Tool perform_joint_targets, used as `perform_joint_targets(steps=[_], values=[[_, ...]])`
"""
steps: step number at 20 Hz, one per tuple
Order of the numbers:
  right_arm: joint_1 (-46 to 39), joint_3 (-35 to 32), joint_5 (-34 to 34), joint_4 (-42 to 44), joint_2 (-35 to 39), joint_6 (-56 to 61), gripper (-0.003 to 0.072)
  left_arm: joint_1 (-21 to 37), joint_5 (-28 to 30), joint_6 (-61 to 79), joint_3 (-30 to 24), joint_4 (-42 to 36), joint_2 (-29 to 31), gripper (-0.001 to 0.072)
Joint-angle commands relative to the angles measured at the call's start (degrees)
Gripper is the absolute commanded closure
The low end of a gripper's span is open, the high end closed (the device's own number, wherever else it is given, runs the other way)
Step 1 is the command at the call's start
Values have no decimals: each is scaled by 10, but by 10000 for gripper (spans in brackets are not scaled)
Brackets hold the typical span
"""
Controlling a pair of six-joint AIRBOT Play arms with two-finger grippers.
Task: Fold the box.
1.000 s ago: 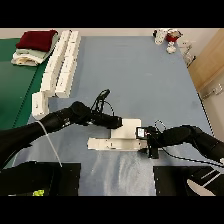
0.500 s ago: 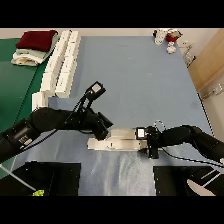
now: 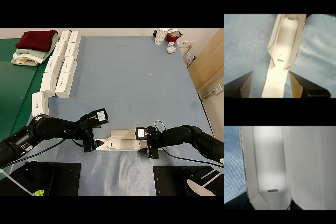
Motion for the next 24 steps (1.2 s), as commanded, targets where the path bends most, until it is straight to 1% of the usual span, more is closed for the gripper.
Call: perform_joint_targets(steps=[1,4,8,9,10,11,13,15,17,18,19,20,22,24], values=[[0,0,0,0,0,0,218,12,10,119,-35,-11,-37,12],[0,0,0,0,0,0,218,11,55,208,-52,-78,-75,13],[0,0,0,0,0,0,218,11,59,259,-52,-124,-112,14],[0,0,0,0,0,0,217,11,59,259,-52,-128,-117,43],[0,0,0,0,0,0,218,11,59,259,-52,-134,-121,179],[0,0,0,0,0,0,218,9,60,259,-52,-139,-124,249],[0,0,0,0,0,0,218,-1,60,261,-52,-154,-131,248],[0,0,0,0,0,0,218,-8,65,292,-52,-187,-146,249],[0,0,0,0,0,0,218,-10,88,310,-52,-205,-160,251],[0,0,0,0,0,0,218,-10,97,310,-52,-207,-163,360],[0,0,0,0,0,0,218,-10,99,313,-52,-207,-164,552],[0,0,0,0,0,0,218,-11,97,318,-52,-209,-165,604],[0,0,0,0,0,0,218,-20,101,319,-52,-217,-165,605],[0,0,0,0,0,0,218,-28,113,334,-52,-241,-166,605]])
